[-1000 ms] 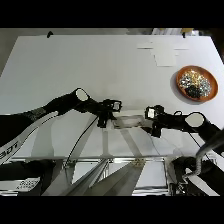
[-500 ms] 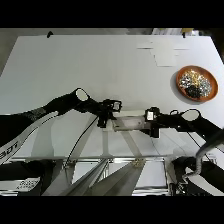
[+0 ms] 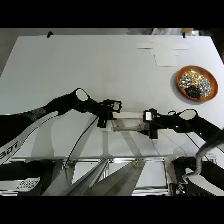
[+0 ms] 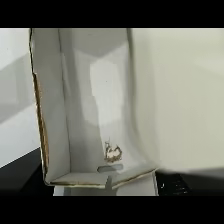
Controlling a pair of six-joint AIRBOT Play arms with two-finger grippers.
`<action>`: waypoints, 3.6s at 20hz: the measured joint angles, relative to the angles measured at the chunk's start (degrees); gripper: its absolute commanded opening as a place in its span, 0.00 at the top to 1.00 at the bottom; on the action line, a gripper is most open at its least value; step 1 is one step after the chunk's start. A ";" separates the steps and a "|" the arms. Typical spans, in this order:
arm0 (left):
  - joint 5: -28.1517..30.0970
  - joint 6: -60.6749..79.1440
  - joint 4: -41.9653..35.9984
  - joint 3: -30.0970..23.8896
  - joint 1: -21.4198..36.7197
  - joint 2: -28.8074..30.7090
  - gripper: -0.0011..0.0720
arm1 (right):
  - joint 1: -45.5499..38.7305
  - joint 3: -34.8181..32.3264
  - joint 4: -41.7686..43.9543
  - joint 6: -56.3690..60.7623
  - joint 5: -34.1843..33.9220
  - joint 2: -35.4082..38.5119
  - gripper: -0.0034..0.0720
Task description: Fold the box and place the chain.
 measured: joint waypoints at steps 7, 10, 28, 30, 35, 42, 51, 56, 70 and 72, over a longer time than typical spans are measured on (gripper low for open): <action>0.02 -0.02 -0.09 0.00 0.00 0.00 0.97 | 0.42 0.00 0.31 -0.22 -0.94 -1.92 0.36; 0.07 -0.04 -0.09 0.00 0.00 0.00 0.97 | 0.02 -0.02 0.28 -0.17 -1.05 -2.10 0.38; 0.13 -0.09 -0.13 0.00 0.00 0.00 0.97 | -0.22 -0.02 0.13 -0.04 -1.49 -2.14 0.37; 0.13 -0.09 -0.13 0.00 0.00 0.00 0.97 | -0.22 -0.02 0.13 -0.04 -1.49 -2.14 0.37; 0.13 -0.09 -0.13 0.00 0.00 0.00 0.97 | -0.22 -0.02 0.13 -0.04 -1.49 -2.14 0.37; 0.13 -0.09 -0.13 0.00 0.00 0.00 0.97 | -0.22 -0.02 0.13 -0.02 -1.49 -2.14 0.37; 0.83 -0.09 0.94 -0.02 0.04 0.66 0.47 | -0.22 -0.02 -0.02 -0.09 -1.46 -2.14 0.37; 0.59 -1.44 2.80 -0.02 0.09 4.15 0.41 | -0.22 -0.02 0.07 0.00 -1.42 -2.14 0.37; -9.51 -38.42 30.34 -0.02 -1.75 19.96 0.98 | -0.22 -0.02 0.13 0.00 -1.51 -2.14 0.37; -9.97 -41.81 29.57 -0.02 -4.74 21.33 0.98 | -0.22 -0.02 0.13 0.00 -1.51 -2.14 0.37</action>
